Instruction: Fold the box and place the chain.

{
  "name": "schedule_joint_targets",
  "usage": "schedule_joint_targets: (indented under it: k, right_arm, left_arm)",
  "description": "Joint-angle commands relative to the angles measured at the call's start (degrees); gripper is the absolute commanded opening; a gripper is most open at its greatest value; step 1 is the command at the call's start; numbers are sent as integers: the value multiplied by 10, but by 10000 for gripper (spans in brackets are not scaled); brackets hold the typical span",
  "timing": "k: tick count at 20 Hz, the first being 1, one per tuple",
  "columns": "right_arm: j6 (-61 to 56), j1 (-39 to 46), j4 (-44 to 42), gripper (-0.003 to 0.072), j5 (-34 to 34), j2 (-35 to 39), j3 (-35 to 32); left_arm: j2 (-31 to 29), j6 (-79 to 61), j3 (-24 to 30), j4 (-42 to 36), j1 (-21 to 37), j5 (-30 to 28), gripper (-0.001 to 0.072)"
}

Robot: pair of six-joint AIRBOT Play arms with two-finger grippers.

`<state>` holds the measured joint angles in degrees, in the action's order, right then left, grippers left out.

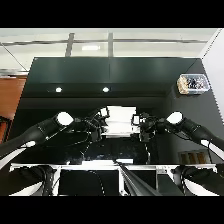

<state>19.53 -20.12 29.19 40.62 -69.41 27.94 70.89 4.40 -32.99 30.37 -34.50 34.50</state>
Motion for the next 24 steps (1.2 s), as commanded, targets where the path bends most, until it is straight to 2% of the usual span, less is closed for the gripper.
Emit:
schedule_joint_targets:
  k: [1,2,3,4,6,7,8,9,12,13,16,18,21,22,24]
  right_arm:
    - [0,0,0,224,0,0,0]
    - [0,0,0,224,0,0,0]
    - [0,0,0,224,0,0,0]
    - [0,0,0,224,0,0,0]
    - [0,0,0,224,0,0,0]
    - [0,0,0,224,0,0,0]
    - [0,0,0,224,0,0,0]
    - [0,0,0,224,0,0,0]
    - [0,0,0,224,0,0,0]
    - [0,0,0,224,0,0,0]
    - [0,0,0,224,0,0,0]
    - [0,0,0,224,0,0,0]
    - [0,0,0,224,0,0,0]
    - [0,0,0,224,0,0,0]
    - [0,0,0,224,0,0,0]
  left_arm:
    - [14,-14,0,-28,0,-7,236]
    - [14,-14,0,-28,0,-16,246]
    - [14,-14,0,-28,0,-19,348]
    - [14,-14,0,-28,0,-19,410]
    - [14,-14,0,-28,0,-15,426]
    - [14,-13,0,-27,0,-13,481]
    - [14,-14,0,-27,0,-10,475]
    - [14,-14,-1,-27,0,-10,380]
    - [13,-14,-1,-24,0,-10,366]
    - [12,-12,-3,-15,0,-9,319]
    - [-24,96,-37,85,30,38,29]
    - [-63,230,-61,188,84,109,30]
    - [-120,413,-67,356,186,199,30]
    - [-129,443,-67,385,223,247,30]
    - [-127,512,-63,388,294,319,30]
